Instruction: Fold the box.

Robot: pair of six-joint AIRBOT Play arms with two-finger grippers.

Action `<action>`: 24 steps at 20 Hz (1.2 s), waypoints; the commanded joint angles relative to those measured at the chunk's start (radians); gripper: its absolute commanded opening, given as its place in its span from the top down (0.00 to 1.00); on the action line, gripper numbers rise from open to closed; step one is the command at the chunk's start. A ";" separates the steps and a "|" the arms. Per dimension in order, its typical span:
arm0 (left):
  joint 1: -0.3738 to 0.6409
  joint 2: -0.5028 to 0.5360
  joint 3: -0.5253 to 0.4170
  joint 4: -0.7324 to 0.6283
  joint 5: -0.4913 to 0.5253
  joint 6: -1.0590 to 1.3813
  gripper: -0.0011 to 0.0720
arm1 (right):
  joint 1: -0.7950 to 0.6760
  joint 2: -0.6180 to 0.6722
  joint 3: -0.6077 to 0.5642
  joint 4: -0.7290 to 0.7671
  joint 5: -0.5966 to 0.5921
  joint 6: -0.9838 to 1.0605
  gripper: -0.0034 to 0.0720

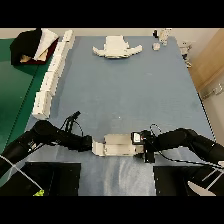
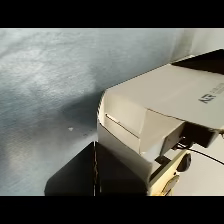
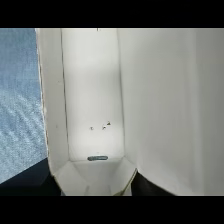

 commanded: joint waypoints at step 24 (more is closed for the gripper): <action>-0.018 -0.002 0.005 -0.117 -0.018 0.085 0.58 | 0.001 0.000 0.000 0.000 0.000 0.000 0.26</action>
